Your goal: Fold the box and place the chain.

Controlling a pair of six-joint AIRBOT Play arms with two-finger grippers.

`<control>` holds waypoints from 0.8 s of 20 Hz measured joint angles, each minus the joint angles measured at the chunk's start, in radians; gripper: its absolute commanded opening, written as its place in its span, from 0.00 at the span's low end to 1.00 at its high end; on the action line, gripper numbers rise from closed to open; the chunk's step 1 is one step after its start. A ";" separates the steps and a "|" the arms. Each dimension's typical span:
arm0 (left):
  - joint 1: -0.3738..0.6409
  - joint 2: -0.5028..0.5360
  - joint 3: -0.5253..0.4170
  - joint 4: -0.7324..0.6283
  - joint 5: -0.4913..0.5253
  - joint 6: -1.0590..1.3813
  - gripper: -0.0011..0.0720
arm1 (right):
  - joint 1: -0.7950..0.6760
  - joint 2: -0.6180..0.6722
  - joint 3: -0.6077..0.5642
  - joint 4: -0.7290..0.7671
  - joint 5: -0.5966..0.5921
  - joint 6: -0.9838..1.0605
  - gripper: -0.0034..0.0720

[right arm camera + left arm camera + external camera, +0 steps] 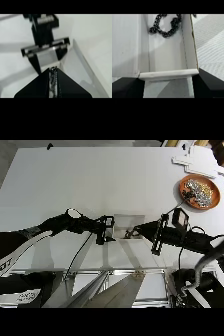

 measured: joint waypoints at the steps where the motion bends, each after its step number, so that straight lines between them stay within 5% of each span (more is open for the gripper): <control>1: 0.000 0.000 0.000 0.000 0.000 0.000 0.29 | 0.000 -0.003 0.000 0.033 -0.011 -0.009 0.07; 12: 0.000 0.000 0.000 0.000 0.000 0.000 0.29 | 0.000 -0.318 0.000 0.113 0.047 -0.026 0.08; 14: 0.000 0.000 0.000 0.000 0.000 0.000 0.29 | 0.000 -0.365 0.000 0.077 0.067 -0.025 0.27; 15: 0.000 0.000 0.000 0.000 0.000 0.000 0.29 | 0.000 -0.380 0.000 0.056 0.074 -0.017 0.51; 16: 0.000 0.000 0.000 0.000 0.000 0.000 0.29 | 0.000 -0.391 0.000 0.040 0.079 -0.010 0.57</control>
